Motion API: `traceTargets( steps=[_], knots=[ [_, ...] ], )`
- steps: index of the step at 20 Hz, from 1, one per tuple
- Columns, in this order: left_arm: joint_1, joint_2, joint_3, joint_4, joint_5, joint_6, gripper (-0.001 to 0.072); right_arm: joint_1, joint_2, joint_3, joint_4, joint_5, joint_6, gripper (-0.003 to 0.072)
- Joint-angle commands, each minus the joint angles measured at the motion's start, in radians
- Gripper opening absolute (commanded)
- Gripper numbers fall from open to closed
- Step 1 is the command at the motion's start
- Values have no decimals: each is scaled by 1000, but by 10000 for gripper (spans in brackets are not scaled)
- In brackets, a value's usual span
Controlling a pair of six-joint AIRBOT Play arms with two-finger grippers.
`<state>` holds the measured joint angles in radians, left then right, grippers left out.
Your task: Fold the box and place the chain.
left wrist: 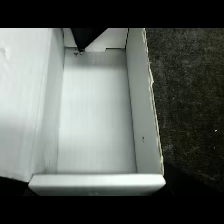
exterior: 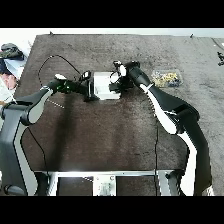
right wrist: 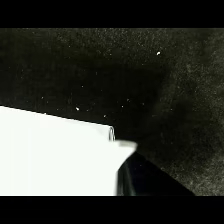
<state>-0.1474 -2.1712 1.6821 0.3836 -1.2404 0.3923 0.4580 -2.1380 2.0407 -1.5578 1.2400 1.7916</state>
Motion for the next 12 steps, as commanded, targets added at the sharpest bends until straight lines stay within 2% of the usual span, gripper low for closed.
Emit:
traceTargets(
  steps=[1,10,11,12],
  knots=[
    [1,0,0,0,-1,0,351,4,-1,0,-4,0,13,32],
    [1,0,0,0,-1,0,351,5,0,0,-14,-6,39,36],
    [1,0,0,0,-1,0,351,4,1,0,-14,-8,39,172],
    [1,0,0,0,-1,0,351,4,2,0,-14,-8,39,204]
  ],
)
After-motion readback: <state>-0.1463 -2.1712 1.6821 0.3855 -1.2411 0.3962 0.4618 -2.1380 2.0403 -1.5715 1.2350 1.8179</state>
